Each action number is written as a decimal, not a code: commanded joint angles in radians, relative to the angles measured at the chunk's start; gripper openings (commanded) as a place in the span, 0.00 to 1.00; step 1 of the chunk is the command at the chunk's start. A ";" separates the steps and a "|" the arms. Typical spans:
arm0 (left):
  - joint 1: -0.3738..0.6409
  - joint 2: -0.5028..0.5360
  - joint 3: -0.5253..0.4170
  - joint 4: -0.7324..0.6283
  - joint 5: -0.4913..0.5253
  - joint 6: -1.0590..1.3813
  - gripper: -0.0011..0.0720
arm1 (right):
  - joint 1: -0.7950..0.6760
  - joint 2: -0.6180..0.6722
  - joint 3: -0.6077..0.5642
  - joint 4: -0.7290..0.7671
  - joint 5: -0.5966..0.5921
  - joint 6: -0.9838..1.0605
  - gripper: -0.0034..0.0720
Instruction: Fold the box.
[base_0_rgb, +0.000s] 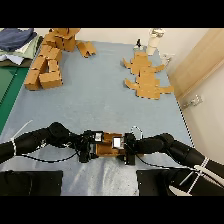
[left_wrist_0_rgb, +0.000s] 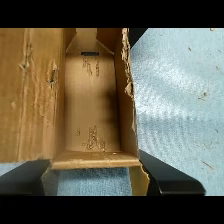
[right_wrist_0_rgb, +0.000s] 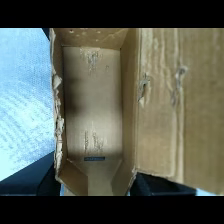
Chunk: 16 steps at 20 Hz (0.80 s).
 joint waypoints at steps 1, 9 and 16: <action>0.000 0.000 0.000 0.000 -0.001 0.000 0.64 | 0.000 0.000 0.000 0.000 0.001 0.000 0.72; 0.000 0.000 0.000 0.000 -0.001 0.000 0.64 | 0.000 0.000 0.000 0.001 0.001 0.000 0.72; 0.000 0.000 0.000 0.000 -0.001 0.000 0.64 | -0.001 0.024 0.000 0.001 -0.034 0.006 1.00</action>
